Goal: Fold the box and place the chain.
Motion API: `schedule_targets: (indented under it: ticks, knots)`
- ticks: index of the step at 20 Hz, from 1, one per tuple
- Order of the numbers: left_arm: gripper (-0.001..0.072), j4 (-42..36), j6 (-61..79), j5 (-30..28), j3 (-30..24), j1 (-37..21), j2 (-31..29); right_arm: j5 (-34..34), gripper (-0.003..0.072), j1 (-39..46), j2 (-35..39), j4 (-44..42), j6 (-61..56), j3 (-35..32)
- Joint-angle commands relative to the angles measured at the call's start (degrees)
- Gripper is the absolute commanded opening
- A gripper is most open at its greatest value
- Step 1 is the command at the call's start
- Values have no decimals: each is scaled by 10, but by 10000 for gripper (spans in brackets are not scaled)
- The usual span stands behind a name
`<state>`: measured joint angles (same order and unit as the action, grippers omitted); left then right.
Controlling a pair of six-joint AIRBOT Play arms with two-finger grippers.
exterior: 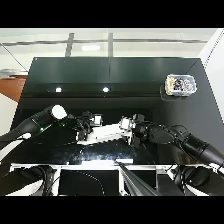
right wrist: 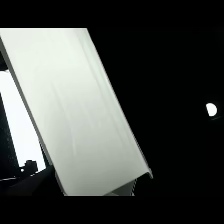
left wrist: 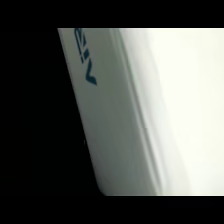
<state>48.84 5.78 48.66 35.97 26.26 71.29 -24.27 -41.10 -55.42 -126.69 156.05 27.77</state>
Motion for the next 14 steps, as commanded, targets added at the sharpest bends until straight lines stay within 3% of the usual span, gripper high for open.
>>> schedule_targets:
  ticks: [1,14]
  knots:
    - [27,2,0,0,1,0,-1,18,703,0,-1,-17,0,0]
    - [27,2,0,0,1,0,-2,19,702,0,-4,-38,35,13]
